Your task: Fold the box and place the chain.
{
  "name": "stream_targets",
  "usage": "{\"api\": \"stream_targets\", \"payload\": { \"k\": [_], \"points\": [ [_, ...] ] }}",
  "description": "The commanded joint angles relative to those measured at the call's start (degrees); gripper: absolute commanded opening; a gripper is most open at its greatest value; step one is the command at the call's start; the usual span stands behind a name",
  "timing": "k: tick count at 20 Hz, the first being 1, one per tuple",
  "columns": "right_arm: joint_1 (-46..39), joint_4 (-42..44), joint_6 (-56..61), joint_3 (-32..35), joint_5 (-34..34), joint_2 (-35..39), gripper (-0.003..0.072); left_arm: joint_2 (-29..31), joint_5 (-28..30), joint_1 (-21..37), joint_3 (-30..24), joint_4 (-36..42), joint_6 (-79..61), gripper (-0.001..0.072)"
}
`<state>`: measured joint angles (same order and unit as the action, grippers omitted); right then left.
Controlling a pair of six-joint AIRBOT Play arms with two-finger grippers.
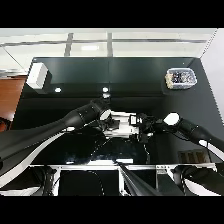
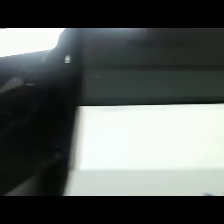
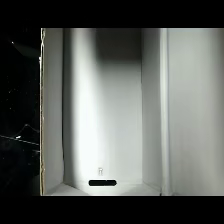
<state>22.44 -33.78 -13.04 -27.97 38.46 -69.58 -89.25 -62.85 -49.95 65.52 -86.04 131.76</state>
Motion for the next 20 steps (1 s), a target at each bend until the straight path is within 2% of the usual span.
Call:
{"api": "stream_targets", "payload": {
  "k": [1, 5, 6, 7, 8, 9, 20],
  "points": [
    [0.1, 0.1, 0.2, 0.0, 0.0, 0.0, 0.0181, 0.0, -2.6, 0.0, 0.8, -0.8, 0.0, 0.0361],
    [0.1, 0.1, 0.1, 0.0, 0.0, 0.0, 0.0181, -0.2, -3.5, 0.1, 1.1, -2.0, 0.1, 0.0352],
    [0.1, 0.1, 0.2, 0.0, 0.0, 0.0, 0.0181, -0.2, -3.5, 0.1, 1.1, -2.0, 0.0, 0.0258],
    [0.1, 0.1, 0.2, 0.0, 0.0, 0.0, 0.0181, -0.3, -3.4, 0.0, 1.1, -2.0, 0.0, 0.0124],
    [0.1, 0.1, 0.2, 0.0, 0.0, 0.0, 0.0181, -0.3, -3.3, 0.0, 1.1, -2.0, 0.0, 0.0046],
    [0.1, 0.1, 0.2, 0.0, 0.0, 0.0, 0.0182, -0.3, -3.3, 0.0, 1.1, -2.0, 0.0, 0.0022],
    [0.1, 0.1, 0.2, 0.0, 0.4, 0.0, 0.0181, -0.3, -3.3, 0.0, 1.1, -1.4, 0.0, 0.0024]
  ]
}}
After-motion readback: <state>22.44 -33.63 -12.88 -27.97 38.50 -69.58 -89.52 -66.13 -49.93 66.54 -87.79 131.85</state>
